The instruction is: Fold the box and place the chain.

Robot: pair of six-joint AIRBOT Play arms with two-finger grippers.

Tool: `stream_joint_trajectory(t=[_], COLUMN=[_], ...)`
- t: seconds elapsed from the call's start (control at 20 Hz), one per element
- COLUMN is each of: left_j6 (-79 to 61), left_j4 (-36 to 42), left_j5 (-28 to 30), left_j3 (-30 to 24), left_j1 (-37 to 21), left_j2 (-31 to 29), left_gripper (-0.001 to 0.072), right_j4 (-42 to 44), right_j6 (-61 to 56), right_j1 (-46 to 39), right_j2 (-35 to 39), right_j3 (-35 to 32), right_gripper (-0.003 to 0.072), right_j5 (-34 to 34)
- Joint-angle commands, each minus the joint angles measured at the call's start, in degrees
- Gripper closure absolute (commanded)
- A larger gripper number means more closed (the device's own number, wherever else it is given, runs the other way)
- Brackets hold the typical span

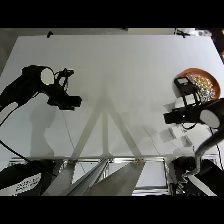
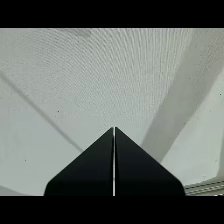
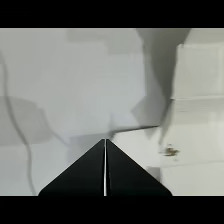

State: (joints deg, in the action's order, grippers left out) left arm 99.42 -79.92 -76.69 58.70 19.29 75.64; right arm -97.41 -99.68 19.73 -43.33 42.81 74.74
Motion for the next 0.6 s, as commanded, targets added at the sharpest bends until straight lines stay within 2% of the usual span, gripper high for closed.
stream_joint_trajectory(t=[0.0,0.2,0.35,0.4,0.45,0.55], left_j6=[0.00,0.00,0.00,0.00,0.00,0.00], left_j4=[0.00,0.00,0.00,0.00,0.00,0.04], left_j5=[0.02,0.02,-0.02,-0.02,0.00,-0.02], left_j3=[-0.02,-0.02,-0.02,-0.02,-0.02,-0.02], left_j1=[0.02,0.02,0.04,0.02,0.02,0.04], left_j2=[0.00,0.00,0.00,0.00,0.00,0.00], left_gripper=[0.0698,0.0698,0.0698,0.0698,0.0698,0.0698], right_j4=[-3.06,-4.55,-2.64,-2.43,-3.04,-4.79], right_j6=[13.94,30.91,32.83,33.00,33.40,33.57], right_j1=[-8.79,-33.38,-47.19,-50.05,-52.48,-56.06], right_j2=[-2.51,-7.17,-8.92,-9.07,-9.20,-10.73], right_j3=[8.33,11.91,12.13,12.15,12.15,12.28], right_gripper=[0.0683,0.0683,0.0661,0.0485,0.0341,0.0331], right_j5=[10.19,11.23,3.43,-0.02,-3.39,-7.58])
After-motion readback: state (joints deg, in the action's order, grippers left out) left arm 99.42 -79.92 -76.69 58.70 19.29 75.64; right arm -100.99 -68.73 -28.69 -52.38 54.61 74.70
